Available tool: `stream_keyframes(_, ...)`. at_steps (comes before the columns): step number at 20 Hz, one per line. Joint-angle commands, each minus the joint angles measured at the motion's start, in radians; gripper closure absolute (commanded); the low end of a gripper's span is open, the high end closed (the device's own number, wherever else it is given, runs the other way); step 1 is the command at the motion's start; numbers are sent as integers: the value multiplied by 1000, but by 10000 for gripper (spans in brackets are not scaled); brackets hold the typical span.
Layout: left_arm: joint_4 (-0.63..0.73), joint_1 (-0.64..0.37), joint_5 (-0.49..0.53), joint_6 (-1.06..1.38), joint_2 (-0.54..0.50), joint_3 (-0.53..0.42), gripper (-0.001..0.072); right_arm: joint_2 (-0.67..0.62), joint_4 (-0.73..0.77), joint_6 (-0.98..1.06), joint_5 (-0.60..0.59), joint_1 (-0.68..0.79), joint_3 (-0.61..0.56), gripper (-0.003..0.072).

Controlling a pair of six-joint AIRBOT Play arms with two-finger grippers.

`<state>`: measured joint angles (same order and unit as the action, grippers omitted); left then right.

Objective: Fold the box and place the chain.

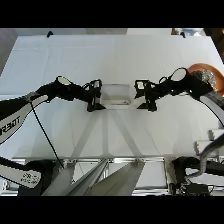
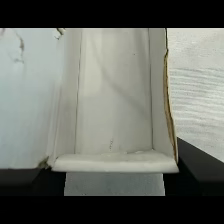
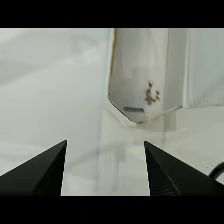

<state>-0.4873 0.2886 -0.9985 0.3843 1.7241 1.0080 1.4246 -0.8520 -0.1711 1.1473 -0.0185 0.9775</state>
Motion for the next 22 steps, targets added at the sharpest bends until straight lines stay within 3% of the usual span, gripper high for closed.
stream_keyframes(1, 0, 0, 0, 0, 0, 0, 565, -46, 121, 145, 69, -1, 1, 263)
stream_keyframes(3, 0, 0, 0, 0, 0, 0, 565, -51, 226, 172, 64, -1, 1, 500)
stream_keyframes(4, 0, 0, 0, 0, 0, 0, 565, -49, 275, 172, 63, -1, 1, 662)
stream_keyframes(6, 0, 0, 0, 0, 0, 0, 565, -48, 351, 177, 11, -1, 1, 680)
stream_keyframes(10, 0, 0, 0, 0, 0, 0, 565, -25, 445, 331, -208, -1, 1, 682)
stream_keyframes(13, 0, 0, 0, 0, 0, 0, 565, 41, 478, 333, -290, -1, 1, 682)
stream_keyframes(15, 0, 0, 0, 0, 0, 0, 565, 99, 576, 333, -364, -1, 1, 682)
stream_keyframes(18, 0, 0, 0, 0, 0, 0, 565, 181, 717, 332, -408, -1, 1, 682)
stream_keyframes(22, 0, 0, 0, 0, 0, 0, 565, 253, 653, 348, -407, -1, 1, 682)
